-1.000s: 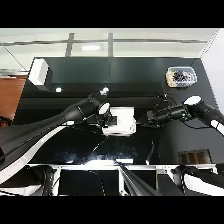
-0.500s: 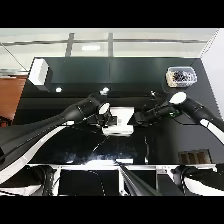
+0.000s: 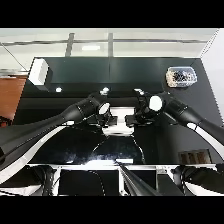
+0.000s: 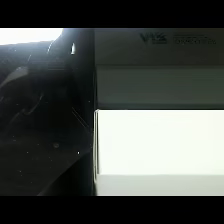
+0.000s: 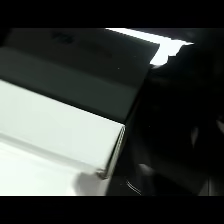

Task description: Fold the box and place the chain.

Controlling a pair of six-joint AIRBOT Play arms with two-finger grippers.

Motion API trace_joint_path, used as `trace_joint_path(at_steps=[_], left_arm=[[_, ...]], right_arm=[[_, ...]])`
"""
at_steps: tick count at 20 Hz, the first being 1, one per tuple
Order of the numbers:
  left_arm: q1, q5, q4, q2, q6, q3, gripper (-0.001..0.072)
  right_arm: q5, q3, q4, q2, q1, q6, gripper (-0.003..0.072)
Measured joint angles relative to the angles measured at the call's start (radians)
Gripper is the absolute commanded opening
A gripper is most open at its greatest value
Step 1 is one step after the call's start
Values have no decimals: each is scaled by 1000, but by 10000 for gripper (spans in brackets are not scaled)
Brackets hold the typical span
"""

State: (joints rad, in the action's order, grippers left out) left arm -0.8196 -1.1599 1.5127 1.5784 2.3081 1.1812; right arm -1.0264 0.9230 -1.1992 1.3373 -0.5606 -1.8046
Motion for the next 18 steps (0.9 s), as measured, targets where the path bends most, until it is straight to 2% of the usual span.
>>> trace_joint_path(at_steps=[2,3,8,12,18], left_arm=[[0,0,0,0,0,0,26],[0,0,0,0,0,0,26],[0,2,0,0,-1,0,26],[0,4,-3,0,-1,0,26],[0,4,0,0,1,0,26]], right_arm=[[-9,19,-62,0,-39,-92,450],[-14,29,-87,1,-56,-133,419],[-81,62,-198,16,-114,-305,419],[-129,69,-222,37,-135,-369,419],[-142,72,-230,63,-149,-396,418]])
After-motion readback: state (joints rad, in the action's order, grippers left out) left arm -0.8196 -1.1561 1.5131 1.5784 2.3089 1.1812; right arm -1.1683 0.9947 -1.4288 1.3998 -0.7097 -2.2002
